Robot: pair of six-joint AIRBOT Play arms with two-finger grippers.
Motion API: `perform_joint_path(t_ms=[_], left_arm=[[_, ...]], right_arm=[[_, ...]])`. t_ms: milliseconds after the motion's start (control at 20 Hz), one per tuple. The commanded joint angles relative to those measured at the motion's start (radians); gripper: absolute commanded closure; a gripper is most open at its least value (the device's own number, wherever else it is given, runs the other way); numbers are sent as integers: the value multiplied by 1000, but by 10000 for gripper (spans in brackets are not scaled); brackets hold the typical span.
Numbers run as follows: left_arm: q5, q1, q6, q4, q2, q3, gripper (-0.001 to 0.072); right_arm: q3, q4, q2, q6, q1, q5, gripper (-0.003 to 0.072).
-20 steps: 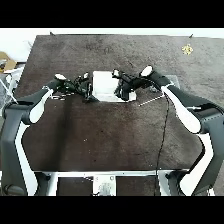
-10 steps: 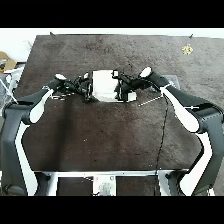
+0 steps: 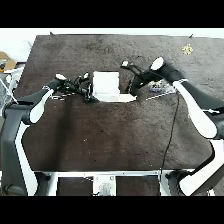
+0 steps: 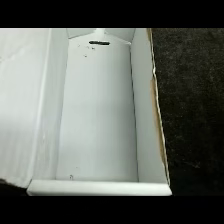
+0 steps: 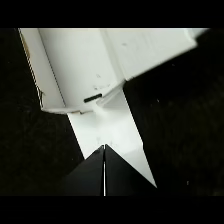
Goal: Fold the box and place the chain.
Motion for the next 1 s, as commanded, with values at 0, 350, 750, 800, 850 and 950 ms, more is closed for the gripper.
perform_joint_path(t_ms=[0, 350, 750, 800, 850, 950], left_arm=[[0, 0, 1, 1, 0, 0, 366], [0, 0, 1, 1, 0, 0, 366], [0, 0, 1, 1, 0, 0, 366], [0, 0, 1, 1, 0, 0, 366], [0, 0, 1, 1, 0, 0, 366], [0, 0, 1, 1, 0, 0, 366]], right_arm=[[1, -55, 97, 332, -63, 64, 682], [-111, -42, 71, 722, -197, 14, 681], [-259, 201, -13, 644, -188, -153, 681], [-265, 231, -19, 612, -181, -162, 681], [-270, 267, -23, 589, -174, -163, 681], [-274, 332, -23, 544, -161, -160, 681]])
